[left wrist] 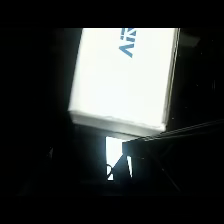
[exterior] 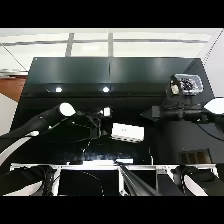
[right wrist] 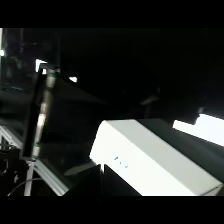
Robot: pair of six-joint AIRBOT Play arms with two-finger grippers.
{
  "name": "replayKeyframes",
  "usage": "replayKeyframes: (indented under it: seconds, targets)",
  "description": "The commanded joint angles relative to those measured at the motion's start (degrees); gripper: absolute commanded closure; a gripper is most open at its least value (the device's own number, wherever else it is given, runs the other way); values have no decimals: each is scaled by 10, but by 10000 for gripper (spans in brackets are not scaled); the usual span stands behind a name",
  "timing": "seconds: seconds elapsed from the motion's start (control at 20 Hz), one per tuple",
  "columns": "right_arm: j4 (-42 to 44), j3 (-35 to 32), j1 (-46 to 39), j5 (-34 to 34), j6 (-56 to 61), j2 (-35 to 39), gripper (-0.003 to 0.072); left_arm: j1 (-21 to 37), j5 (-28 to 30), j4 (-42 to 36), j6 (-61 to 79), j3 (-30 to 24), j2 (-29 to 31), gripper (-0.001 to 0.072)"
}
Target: Fold the box and place the chain.
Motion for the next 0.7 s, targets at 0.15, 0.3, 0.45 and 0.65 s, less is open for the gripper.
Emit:
replayKeyframes:
  seconds: [0.15,0.3,0.45,0.65]
  targets:
    - [-52,16,-75,0,-5,6,656,19,-41,36,-89,31,69,-8]
    - [-52,16,-81,-28,-5,6,656,-25,-30,36,-116,94,29,-8]
    - [-50,16,-81,-30,-5,6,656,-89,-25,34,-118,154,-31,-7]
    - [-52,16,-81,-30,-5,6,656,-140,-14,34,-119,178,-85,-7]
